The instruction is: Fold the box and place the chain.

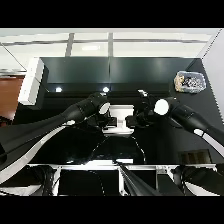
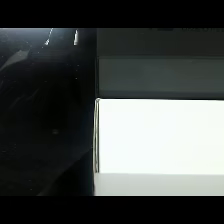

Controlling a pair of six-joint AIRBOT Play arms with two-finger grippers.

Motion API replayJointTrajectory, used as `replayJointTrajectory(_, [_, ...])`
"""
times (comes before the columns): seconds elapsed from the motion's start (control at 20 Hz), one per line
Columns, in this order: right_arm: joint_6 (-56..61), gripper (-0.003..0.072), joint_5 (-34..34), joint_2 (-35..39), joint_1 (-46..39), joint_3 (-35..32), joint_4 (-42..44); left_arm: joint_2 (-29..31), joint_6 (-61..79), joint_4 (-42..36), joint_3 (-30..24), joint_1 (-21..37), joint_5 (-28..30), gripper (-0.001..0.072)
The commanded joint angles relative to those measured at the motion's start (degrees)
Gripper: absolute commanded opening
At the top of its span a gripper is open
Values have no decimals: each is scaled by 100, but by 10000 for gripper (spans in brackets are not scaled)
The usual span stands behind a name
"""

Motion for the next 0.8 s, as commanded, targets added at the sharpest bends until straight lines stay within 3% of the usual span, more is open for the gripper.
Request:
replayJointTrajectory(0.0, [1335, 402, 59, -70, 431, 155, -1069, 0, 0, 2, 4, 4, 0, 30])
replayJointTrajectory(0.2, [2022, 389, 459, -361, 723, 470, -1733, 0, 0, 2, 4, 4, -2, 31])
replayJointTrajectory(0.25, [2173, 332, 483, -402, 809, 507, -1906, 0, 0, 2, 4, 4, -2, 31])
replayJointTrajectory(0.75, [2618, 310, 590, -579, 901, 566, -2004, 0, 0, 2, 4, 4, 0, 30])
